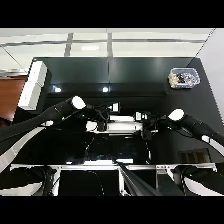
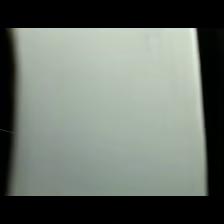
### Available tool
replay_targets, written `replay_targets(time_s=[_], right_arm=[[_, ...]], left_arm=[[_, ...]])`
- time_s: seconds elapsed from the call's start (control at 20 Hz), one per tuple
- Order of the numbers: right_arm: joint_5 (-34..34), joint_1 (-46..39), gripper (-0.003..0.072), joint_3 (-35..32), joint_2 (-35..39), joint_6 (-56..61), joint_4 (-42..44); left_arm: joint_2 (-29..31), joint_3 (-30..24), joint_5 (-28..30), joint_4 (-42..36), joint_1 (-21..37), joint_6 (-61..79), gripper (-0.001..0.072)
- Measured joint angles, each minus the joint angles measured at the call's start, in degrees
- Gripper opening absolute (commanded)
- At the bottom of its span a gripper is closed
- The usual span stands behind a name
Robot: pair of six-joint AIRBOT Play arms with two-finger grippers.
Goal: Fold the box and place the chain.
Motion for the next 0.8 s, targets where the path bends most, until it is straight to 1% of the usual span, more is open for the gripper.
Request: replay_targets(time_s=[0.05,0.1,0.15,0.3,0.4,0.45,0.5,0.55,0.6,0.7,0.8], right_arm=[[0.0,0.0,0.0403,0.0,0.0,0.0,0.0],[0.0,0.0,0.0403,0.0,0.0,0.0,0.0],[0.1,0.0,0.0403,0.0,0.0,0.0,0.0],[0.2,0.0,0.0403,0.0,0.0,0.0,0.0],[0.2,0.0,0.0403,0.0,0.0,0.0,0.0],[0.2,0.0,0.0403,0.0,0.0,0.1,0.0],[0.2,0.0,0.0403,0.0,0.0,0.1,0.0],[0.2,0.0,0.0404,0.0,0.0,0.1,0.0],[0.2,0.0,0.0403,0.0,0.0,0.1,0.0],[0.2,0.0,0.0403,0.0,0.0,0.1,0.1],[0.2,0.0,0.0403,0.0,0.0,0.1,0.1]], left_arm=[[0.0,0.0,0.0,0.2,0.0,-0.4,0.0401],[0.3,0.0,0.0,0.3,0.2,-1.1,0.0582],[0.7,0.0,0.0,0.7,0.3,-1.9,0.0646],[3.6,0.0,-1.4,4.8,1.9,-7.8,0.0645],[6.7,0.0,-3.0,10.3,3.6,-15.2,0.0637],[8.3,0.0,-4.6,13.5,4.7,-19.6,0.0614],[9.8,0.0,-6.8,16.1,5.8,-23.6,0.0552],[11.2,0.0,-9.3,18.1,7.0,-27.7,0.031],[12.3,0.0,-11.9,19.4,8.2,-31.3,0.0021],[13.6,-0.1,-17.0,18.9,10.2,-37.2,0.0027],[13.9,-1.0,-21.1,12.7,11.3,-40.4,0.0026]])
